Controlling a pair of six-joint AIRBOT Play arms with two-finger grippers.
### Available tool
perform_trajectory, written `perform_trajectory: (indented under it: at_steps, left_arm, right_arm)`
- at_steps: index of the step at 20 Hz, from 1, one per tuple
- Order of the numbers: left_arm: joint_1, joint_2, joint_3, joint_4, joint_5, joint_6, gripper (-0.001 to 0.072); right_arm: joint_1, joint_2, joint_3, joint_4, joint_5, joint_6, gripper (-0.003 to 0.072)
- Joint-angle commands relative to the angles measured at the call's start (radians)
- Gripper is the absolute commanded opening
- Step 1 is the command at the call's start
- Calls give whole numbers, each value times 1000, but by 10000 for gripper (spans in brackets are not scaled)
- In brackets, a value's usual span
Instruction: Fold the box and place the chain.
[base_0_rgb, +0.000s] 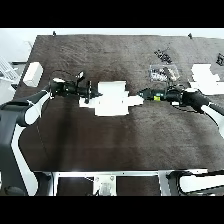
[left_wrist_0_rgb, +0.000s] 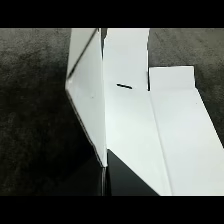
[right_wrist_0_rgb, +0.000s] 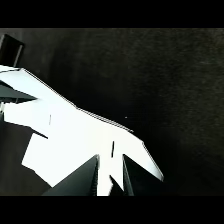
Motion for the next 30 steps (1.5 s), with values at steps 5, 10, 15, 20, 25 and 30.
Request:
perform_trajectory:
  at_steps: [5,10,15,20,25,30]
  left_arm:
    - [0,0,0,31,-8,14,17]
    - [1,-4,0,48,-8,14,17]
    - [1,-22,0,45,-7,26,20]
    - [1,-22,0,42,-6,32,21]
    - [1,-22,0,42,-8,32,21]
    - [1,-22,0,42,-7,32,21]
  right_arm:
    - [1,1,-2,25,48,-33,181]
    - [1,0,-2,24,48,-34,183]
    - [1,0,-3,-2,47,-34,183]
    - [0,0,-3,-1,46,-45,237]
    - [7,13,-5,10,69,-186,256]
    - [71,92,-69,-3,93,-427,302]
